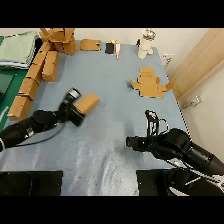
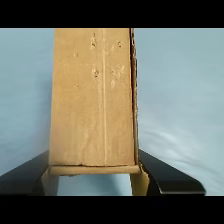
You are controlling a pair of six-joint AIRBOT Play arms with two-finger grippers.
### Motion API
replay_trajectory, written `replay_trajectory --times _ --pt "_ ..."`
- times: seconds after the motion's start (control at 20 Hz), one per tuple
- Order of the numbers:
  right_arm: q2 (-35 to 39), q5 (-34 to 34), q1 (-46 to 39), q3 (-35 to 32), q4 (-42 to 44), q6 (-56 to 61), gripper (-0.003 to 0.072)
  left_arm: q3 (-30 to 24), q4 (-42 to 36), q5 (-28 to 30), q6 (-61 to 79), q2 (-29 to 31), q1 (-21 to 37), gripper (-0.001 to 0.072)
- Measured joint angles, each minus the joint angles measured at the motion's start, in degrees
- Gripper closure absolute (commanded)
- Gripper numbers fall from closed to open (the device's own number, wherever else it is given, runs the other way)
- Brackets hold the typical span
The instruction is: Fold the box.
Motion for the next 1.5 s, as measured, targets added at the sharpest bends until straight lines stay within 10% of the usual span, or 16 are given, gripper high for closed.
replay_trajectory --times 0.5,1.5 --pt "0.0 6.6 0.0 0.0 -0.1 0.0 0.0684 2.5 0.0 8.1 -5.4 -7.0 22.7 0.023" --pt "0.0 9.2 0.0 0.0 -0.2 0.0 0.0684 23.6 0.1 8.8 -5.0 -25.4 25.4 0.023"
